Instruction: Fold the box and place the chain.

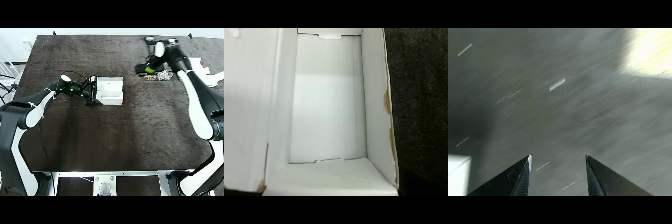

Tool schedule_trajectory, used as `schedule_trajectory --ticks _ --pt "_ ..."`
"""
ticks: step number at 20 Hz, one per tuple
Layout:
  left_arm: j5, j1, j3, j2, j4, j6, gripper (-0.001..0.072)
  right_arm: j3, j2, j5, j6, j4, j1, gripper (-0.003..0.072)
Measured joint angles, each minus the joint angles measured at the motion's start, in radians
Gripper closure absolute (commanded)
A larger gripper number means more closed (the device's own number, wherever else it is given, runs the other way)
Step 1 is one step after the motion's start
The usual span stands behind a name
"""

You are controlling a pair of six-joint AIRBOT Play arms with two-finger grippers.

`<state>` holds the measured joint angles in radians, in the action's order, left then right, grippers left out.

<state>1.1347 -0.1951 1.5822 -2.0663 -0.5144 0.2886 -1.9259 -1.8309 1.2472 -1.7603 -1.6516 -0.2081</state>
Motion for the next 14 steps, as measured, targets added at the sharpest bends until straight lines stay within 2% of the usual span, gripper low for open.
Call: schedule_trajectory --ticks 6,14 --pt "0.0 0.0 0.0 0.0 0.0 0.0 0.0262 0.0 -0.081 -0.168 0.203 0.142 0.192 0.0289" --pt "0.002 0.0 0.0 0.0 0.0 0.0 0.0262 -0.046 -0.215 -0.251 0.346 0.296 0.243 0.0364"
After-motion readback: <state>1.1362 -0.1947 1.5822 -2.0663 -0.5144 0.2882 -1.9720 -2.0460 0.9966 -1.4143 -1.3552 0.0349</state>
